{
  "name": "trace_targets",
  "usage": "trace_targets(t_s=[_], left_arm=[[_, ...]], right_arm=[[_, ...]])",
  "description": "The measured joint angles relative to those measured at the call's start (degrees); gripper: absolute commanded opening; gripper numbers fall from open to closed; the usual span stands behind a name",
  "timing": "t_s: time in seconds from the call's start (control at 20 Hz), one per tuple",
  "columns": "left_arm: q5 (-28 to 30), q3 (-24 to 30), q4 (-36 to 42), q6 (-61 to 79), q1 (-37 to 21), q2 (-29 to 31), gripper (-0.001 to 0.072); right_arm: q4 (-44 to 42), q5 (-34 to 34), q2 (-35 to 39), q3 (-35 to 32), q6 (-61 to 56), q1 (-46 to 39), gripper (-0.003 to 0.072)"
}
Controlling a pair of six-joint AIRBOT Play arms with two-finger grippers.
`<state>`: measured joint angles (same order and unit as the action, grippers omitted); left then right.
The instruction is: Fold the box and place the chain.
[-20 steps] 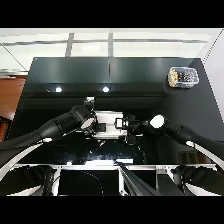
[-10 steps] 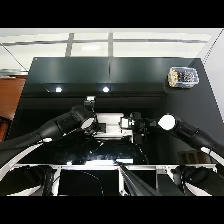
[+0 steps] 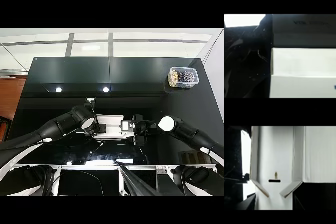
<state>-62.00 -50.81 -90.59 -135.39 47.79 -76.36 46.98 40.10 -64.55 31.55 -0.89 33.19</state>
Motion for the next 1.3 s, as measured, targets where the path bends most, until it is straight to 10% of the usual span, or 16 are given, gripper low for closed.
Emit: trace_targets(t_s=[0.1,0.35,1.0,1.15,1.2,1.3], left_arm=[[0.0,0.0,0.0,0.0,0.0,0.0,0.0028],[-0.1,0.0,0.0,-0.2,0.0,0.0,0.0028],[-0.2,0.0,0.0,0.0,0.0,0.0,0.0028],[-0.1,0.0,0.2,-0.1,0.0,0.0,0.0028],[-0.1,0.0,0.2,-0.1,0.0,0.0,0.0028],[0.0,0.0,0.3,-0.1,0.0,0.0,0.0028]], right_arm=[[-1.8,-0.1,-0.4,0.0,0.8,0.2,0.0305],[-6.7,-0.3,-1.0,0.0,1.3,0.3,0.0189],[-15.5,-5.0,-3.8,-0.1,1.5,4.1,0.0189],[-15.8,-5.6,-3.8,-0.1,1.5,4.2,0.0358],[-15.8,-5.6,-3.9,-0.1,1.5,4.3,0.0183],[-15.8,-5.8,-3.9,-0.1,1.5,4.3,0.0261]])
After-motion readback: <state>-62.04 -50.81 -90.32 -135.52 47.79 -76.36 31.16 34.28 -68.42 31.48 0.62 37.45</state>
